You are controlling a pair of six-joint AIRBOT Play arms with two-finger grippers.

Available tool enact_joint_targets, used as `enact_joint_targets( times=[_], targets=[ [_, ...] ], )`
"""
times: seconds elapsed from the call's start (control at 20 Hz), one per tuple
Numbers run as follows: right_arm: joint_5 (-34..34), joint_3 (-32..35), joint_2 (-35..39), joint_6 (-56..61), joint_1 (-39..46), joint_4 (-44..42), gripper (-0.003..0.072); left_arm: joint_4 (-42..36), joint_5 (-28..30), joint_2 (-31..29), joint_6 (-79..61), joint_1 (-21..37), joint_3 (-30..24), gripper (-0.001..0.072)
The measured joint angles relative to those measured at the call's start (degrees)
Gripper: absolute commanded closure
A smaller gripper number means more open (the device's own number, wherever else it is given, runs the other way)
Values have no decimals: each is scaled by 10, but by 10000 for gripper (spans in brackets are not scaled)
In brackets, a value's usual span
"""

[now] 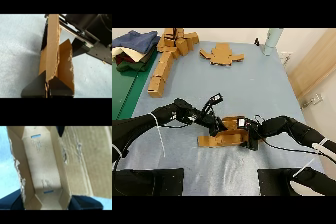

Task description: Fold the box.

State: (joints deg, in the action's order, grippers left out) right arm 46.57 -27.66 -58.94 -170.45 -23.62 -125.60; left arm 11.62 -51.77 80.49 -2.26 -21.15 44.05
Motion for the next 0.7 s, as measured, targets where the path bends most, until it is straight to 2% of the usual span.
enact_joint_targets(
  times=[0.7],
  targets=[
    [-3, 0, 0, -7, -2, 13, -33, 19, 3, 0, -25, 0, 1, 698]
  ],
)
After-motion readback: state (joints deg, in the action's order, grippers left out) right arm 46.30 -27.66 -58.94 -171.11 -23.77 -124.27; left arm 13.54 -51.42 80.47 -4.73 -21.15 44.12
